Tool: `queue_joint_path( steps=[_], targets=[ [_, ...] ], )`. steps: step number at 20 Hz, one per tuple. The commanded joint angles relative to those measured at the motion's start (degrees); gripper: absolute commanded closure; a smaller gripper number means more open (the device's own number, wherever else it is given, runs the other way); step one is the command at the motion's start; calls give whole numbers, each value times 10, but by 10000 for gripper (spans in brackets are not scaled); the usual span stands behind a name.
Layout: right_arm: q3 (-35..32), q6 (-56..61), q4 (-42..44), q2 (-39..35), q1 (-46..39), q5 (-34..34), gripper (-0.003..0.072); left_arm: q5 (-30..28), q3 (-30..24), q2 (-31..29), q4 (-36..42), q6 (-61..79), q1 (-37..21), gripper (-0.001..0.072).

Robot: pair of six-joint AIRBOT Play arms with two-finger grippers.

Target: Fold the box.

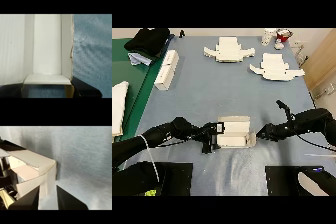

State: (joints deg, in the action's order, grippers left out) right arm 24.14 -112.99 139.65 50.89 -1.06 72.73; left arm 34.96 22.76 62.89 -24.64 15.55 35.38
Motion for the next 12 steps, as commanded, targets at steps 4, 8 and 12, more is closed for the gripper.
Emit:
queue_joint_path(
  steps=[4, 8, 12],
  targets=[
    [2, 0, 3, -16, 35, -1, 248, 0, 0, 0, 0, 0, 0, 241],
    [2, 23, -10, -10, 148, -119, 248, 0, 0, 0, 0, 0, 0, 241],
    [26, 104, -103, 13, 231, -161, 249, 0, 0, 0, 0, 0, 0, 241]
  ],
)
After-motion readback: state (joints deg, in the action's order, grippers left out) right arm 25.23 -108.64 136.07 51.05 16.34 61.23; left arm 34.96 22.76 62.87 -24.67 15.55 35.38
